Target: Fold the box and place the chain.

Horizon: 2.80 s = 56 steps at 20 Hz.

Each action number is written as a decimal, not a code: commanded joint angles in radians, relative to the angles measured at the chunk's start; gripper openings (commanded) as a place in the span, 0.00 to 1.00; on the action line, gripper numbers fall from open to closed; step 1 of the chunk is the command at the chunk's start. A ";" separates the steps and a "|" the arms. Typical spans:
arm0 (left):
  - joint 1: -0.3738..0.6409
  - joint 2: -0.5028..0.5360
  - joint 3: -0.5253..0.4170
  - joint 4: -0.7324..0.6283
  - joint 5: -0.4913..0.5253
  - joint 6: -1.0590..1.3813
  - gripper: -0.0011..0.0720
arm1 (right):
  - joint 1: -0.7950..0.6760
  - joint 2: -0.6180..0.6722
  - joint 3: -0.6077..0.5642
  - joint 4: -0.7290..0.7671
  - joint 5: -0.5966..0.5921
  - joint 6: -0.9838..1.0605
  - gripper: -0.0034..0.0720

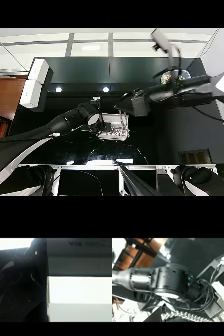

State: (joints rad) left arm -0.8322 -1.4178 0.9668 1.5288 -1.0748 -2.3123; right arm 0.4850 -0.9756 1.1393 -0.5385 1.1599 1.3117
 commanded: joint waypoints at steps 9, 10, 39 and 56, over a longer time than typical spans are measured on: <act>0.001 0.000 0.000 0.000 0.000 0.000 0.06 | 0.024 -0.050 -0.329 0.004 -0.248 -0.030 0.06; 0.001 0.000 0.000 0.000 0.000 0.000 0.06 | 0.024 -0.064 -0.340 0.004 -0.268 -0.030 0.06; 0.001 0.000 0.000 0.000 -0.003 0.000 0.06 | -0.063 -0.123 -0.685 0.014 -0.479 -1.451 1.00; 0.001 0.000 0.000 0.000 0.000 0.000 0.06 | -0.034 -0.202 -0.683 0.010 -0.504 -1.484 1.00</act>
State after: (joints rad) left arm -0.8322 -1.4178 0.9668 1.5288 -1.0767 -2.3119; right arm 0.4324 -1.1740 0.4549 -0.4957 0.6640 -0.1928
